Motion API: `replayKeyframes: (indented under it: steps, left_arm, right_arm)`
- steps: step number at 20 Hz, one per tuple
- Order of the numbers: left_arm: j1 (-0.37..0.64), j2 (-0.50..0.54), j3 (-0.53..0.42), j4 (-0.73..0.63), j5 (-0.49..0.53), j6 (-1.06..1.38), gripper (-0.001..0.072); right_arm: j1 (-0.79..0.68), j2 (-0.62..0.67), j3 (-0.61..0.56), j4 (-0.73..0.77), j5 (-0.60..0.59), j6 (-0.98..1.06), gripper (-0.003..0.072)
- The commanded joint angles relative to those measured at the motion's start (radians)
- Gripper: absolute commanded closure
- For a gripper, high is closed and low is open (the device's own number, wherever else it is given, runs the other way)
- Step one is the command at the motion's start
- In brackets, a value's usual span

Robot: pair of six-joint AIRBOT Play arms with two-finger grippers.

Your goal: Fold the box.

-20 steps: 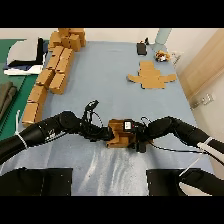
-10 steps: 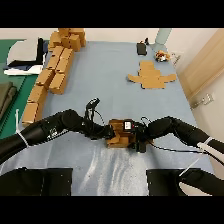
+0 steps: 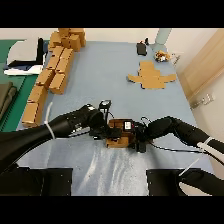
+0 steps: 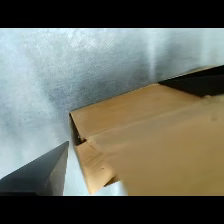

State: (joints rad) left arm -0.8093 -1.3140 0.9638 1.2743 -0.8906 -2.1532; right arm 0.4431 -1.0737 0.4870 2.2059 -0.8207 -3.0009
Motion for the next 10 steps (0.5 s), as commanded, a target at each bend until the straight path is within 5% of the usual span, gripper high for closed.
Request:
replayKeyframes:
  steps: [1,10]
  left_arm:
    - [-0.053,-0.057,0.071,0.139,-0.085,-0.153,0.0166]
    - [-0.068,-0.149,0.103,0.14,-0.054,-0.192,0.0167]
  right_arm:
    - [0.0,0.001,0.0,0.0,0.0,0.0,0.0217]
    - [0.0,0.001,0.0,0.0,0.0,0.0,0.0217]
